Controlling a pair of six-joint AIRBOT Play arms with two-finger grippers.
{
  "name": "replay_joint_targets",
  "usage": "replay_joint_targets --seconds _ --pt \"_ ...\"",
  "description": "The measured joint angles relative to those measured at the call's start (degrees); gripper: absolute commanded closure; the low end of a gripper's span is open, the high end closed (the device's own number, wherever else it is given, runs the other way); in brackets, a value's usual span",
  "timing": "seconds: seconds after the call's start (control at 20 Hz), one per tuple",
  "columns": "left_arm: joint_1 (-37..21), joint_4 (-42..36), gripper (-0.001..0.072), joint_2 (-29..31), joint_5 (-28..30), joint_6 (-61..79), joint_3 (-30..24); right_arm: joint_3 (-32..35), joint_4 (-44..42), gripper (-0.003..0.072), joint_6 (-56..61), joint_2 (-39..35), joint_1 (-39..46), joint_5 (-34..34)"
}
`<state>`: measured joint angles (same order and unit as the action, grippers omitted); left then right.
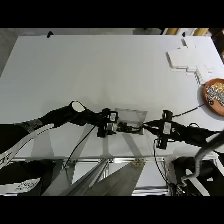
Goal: Fold the box and place the chain.
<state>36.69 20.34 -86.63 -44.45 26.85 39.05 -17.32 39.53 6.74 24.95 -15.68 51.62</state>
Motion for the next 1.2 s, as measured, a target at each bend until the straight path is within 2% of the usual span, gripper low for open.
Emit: replay_joint_targets --seconds 0.1,0.25,0.3,0.35,0.4,0.6,0.8,0.9,1.05,1.2 --pt "0.0 0.0 0.0308 0.0 0.0 0.0 0.0 0.0 -8.1 0.0669 -1.9 2.1 -0.2 -0.3" --pt "0.0 0.0 0.0308 0.0 0.0 0.0 0.0 0.0 -15.6 0.0668 -4.0 8.2 -2.7 -2.6" --pt "0.0 0.0 0.0308 0.0 0.0 0.0 0.0 0.0 -17.1 0.0637 -4.3 10.4 -4.1 -3.9" --pt "0.0 0.0 0.0308 0.0 0.0 0.0 0.0 0.0 -18.1 0.0530 -4.7 12.6 -5.7 -5.3" --pt "0.0 0.0 0.0308 0.0 0.0 0.0 0.0 0.0 -18.8 0.0470 -5.0 14.9 -7.5 -7.1" --pt "0.0 0.0 0.0308 0.0 0.0 0.0 0.0 -0.5 -19.9 0.0469 -5.2 19.1 -10.6 -12.8" --pt "0.0 0.0 0.0308 0.0 0.0 0.0 0.0 -3.1 -12.4 0.0470 -1.3 16.2 -6.9 -10.5" --pt "0.0 0.0 0.0308 0.0 0.0 0.0 0.0 -3.9 -6.4 0.0509 0.8 13.5 -2.8 -7.2" --pt "0.0 0.0 0.0308 0.0 0.0 0.0 0.0 -4.5 1.4 0.0508 2.2 10.1 4.0 -0.3" --pt "0.0 0.0 0.0308 0.0 0.0 0.0 0.0 -4.3 7.5 0.0508 1.5 8.9 7.5 3.7"
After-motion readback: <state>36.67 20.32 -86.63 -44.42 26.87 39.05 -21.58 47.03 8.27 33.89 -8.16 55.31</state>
